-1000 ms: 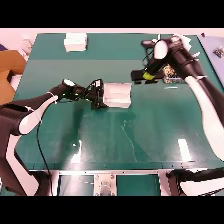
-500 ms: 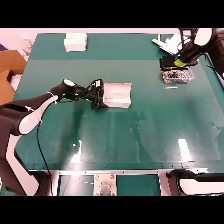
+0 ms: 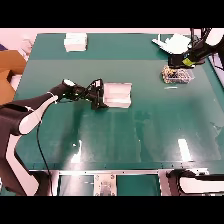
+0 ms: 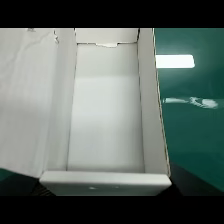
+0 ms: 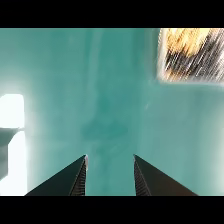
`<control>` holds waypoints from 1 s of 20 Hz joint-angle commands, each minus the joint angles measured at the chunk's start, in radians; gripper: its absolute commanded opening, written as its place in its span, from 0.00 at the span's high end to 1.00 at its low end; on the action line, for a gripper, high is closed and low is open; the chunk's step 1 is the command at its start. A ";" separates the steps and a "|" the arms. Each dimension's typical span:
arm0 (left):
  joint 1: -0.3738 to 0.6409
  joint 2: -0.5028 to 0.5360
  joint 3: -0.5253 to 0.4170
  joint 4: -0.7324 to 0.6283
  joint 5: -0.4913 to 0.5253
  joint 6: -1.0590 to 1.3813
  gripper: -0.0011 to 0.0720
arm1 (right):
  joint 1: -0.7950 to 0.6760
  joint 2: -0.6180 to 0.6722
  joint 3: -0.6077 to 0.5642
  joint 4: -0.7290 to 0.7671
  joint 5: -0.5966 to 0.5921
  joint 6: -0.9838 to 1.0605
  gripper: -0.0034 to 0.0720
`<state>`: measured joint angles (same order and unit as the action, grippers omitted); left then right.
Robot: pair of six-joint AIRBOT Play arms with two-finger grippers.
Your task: Fold the box and place the chain.
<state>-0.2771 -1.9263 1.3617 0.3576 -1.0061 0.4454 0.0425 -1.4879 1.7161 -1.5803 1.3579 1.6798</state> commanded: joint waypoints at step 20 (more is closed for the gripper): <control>0.000 0.000 0.000 0.000 0.000 0.000 0.26 | 0.077 -0.199 -0.220 0.011 0.089 0.149 0.30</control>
<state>-0.2771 -1.9263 1.3617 0.3576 -1.0058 0.4458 0.1146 -1.6848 1.4971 -1.5398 1.4658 1.8275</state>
